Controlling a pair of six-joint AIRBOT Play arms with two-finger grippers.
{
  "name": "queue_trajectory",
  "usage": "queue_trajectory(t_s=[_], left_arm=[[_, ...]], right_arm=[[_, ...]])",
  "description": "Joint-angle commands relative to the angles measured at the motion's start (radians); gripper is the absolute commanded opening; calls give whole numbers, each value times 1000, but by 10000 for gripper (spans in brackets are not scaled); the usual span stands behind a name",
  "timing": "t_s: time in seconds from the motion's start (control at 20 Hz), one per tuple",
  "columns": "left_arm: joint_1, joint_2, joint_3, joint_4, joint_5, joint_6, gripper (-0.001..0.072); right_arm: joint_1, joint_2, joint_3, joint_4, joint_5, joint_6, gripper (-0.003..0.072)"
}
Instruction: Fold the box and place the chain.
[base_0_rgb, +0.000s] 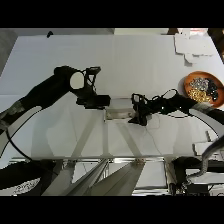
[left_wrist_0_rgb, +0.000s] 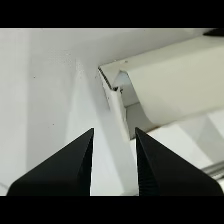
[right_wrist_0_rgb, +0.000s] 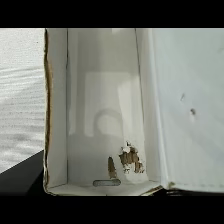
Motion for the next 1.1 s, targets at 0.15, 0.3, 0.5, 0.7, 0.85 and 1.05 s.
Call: queue_trajectory(t_s=[0.15,0.3,0.5,0.7,0.85,1.05], left_arm=[[123,140,-119,-201,27,668,294],[215,176,-248,-375,71,1146,301],[284,172,-406,-520,172,1553,699],[324,149,-461,-552,252,1879,706],[358,77,-461,-700,227,2148,706],[361,5,-461,-777,201,2325,706]], right_arm=[[0,1,1,0,0,0,459],[0,1,1,0,0,0,459],[0,1,1,0,0,0,459],[0,1,1,0,0,0,459],[0,1,1,0,0,0,459],[0,1,1,0,0,0,459]])
